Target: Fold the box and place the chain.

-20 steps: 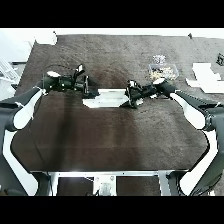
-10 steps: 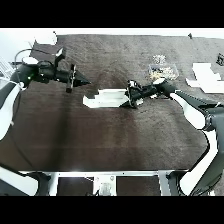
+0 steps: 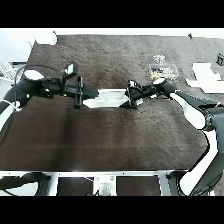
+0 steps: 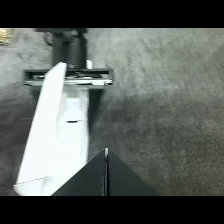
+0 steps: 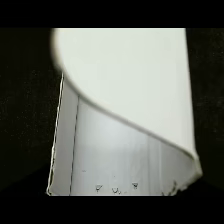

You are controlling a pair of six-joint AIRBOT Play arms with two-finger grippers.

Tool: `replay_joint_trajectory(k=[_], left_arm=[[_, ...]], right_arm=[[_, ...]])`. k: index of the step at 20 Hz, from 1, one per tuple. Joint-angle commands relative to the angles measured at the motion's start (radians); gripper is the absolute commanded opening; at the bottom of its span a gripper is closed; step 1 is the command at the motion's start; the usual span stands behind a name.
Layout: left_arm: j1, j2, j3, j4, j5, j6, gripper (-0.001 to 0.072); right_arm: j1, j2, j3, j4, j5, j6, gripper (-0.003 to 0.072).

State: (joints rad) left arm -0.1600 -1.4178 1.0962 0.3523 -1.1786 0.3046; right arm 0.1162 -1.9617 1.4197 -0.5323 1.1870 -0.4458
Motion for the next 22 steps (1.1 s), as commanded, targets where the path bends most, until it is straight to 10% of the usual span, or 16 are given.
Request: replay_joint_trajectory(k=[1,22], left_arm=[[-0.068,-0.013,-0.077,-0.008,0.132,0.044,0.0016],[-0.117,-0.327,0.216,-0.181,0.509,0.097,0.0018]], right_arm=[[0.0,0.0,0.0,0.0,0.0,0.0,0.0581],[0.0,0.0,0.0,0.0,0.0,0.0,0.0581]])
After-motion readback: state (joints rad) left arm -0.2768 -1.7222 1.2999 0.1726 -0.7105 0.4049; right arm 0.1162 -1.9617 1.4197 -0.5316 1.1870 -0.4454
